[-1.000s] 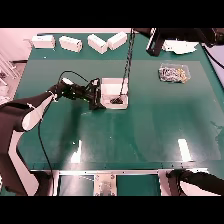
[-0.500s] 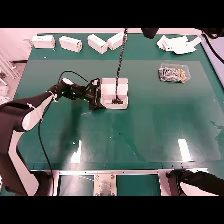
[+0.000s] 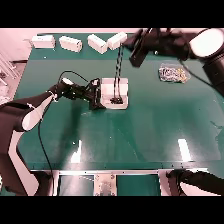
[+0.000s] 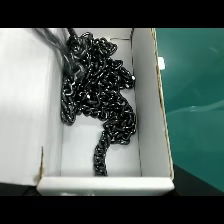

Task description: Fold the box and place the chain.

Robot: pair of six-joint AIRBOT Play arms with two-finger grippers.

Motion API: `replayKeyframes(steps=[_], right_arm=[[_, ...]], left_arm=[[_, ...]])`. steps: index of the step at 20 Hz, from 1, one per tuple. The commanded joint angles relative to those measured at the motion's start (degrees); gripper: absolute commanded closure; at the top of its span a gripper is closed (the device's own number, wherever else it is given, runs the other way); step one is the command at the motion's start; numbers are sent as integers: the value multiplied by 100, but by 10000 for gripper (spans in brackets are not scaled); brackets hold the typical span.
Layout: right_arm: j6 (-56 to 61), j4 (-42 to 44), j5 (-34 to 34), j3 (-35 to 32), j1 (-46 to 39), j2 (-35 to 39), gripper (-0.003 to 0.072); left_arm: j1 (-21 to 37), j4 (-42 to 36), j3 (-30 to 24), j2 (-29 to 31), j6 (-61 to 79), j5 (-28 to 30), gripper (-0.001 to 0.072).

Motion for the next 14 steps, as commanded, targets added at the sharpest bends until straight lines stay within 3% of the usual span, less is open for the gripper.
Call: replayKeyframes(steps=[1,7,14], right_arm=[[216,291,122,-785,4,-2,682],[190,529,120,-1770,4,-79,683],[96,634,249,-1825,4,-562,679]], left_arm=[[4,0,4,4,0,0,83],[4,0,4,4,0,2,83],[7,0,4,4,0,0,83]])
